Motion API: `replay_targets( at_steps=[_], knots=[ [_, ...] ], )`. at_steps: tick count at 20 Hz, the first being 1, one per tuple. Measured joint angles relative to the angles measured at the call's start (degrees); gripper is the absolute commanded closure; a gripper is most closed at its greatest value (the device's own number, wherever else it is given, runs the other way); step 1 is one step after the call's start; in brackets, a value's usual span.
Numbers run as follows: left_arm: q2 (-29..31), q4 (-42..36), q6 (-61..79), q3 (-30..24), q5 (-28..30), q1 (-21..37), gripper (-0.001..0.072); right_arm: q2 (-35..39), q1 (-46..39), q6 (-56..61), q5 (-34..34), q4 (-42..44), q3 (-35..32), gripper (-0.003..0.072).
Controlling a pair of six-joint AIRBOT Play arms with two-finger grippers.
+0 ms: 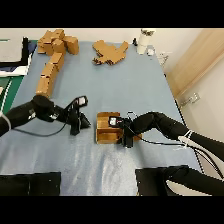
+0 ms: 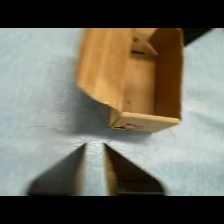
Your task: Fold the box.
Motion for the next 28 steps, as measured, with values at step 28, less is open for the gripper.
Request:
replay_targets(
  at_steps=[28],
  knots=[
    [-0.3, -12.2, 12.4, -7.0, 11.0, -12.2, 0.0015, 0.0, 0.0, 0.0, 0.0, 0.0, 0.0, 0.0091]
  ],
)
